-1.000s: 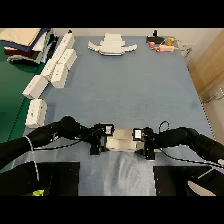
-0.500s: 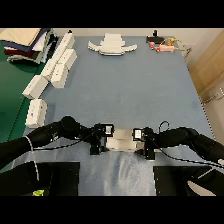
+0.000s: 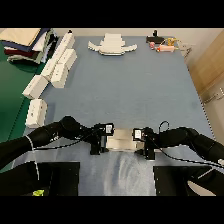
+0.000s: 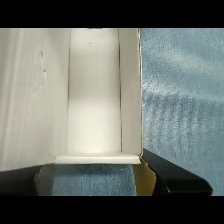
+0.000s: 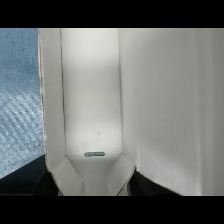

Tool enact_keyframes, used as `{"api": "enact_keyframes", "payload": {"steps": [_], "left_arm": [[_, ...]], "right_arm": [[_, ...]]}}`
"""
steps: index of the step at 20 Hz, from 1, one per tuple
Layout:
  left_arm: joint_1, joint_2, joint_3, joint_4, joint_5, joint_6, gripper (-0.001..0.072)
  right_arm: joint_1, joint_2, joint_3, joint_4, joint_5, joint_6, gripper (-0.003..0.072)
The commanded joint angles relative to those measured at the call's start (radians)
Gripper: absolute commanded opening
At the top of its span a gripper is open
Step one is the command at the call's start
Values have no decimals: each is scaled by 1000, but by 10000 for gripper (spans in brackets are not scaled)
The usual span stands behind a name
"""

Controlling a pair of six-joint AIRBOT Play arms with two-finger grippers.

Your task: Fold the box.

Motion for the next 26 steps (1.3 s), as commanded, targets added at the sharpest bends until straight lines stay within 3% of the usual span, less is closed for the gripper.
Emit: {"api": "enact_keyframes", "payload": {"steps": [1, 6, 26], "left_arm": [[0, 0, 0, 0, 0, 0, 588], [0, -43, 0, 0, 2, 0, 589], [0, -43, 2, -3, 15, -23, 591]], "right_arm": [[0, 0, 0, 0, 0, 0, 461], [0, 0, 0, 0, 0, 0, 461], [1, -1, 2, 2, 2, 19, 461]]}}
